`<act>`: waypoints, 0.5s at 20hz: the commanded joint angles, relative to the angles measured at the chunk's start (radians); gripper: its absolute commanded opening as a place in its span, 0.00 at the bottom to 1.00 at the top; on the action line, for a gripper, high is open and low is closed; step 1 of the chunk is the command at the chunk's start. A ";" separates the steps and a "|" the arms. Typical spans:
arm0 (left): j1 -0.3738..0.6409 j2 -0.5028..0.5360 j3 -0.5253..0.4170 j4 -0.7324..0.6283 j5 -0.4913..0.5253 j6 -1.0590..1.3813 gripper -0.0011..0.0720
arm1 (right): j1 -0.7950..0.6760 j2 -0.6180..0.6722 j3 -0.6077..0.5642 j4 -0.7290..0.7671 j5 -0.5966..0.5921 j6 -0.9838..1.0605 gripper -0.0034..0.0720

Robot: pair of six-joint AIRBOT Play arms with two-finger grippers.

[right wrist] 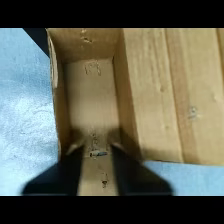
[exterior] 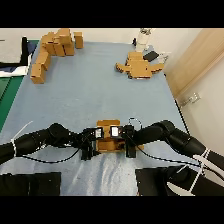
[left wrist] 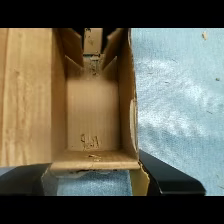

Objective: Fold the box.

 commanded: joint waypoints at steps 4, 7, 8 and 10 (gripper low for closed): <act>0.000 0.000 0.001 0.000 0.000 0.000 0.70 | 0.004 -0.006 0.000 0.008 0.002 0.000 0.81; 0.000 0.000 0.001 0.000 0.000 0.000 0.70 | 0.004 -0.003 0.001 -0.005 -0.007 0.045 0.69; 0.000 0.000 0.001 0.000 0.000 0.000 0.70 | 0.004 0.005 0.010 -0.051 -0.038 0.146 0.50; 0.000 0.000 0.001 0.000 0.000 0.000 0.70 | 0.003 0.036 0.053 -0.271 -0.132 0.512 0.29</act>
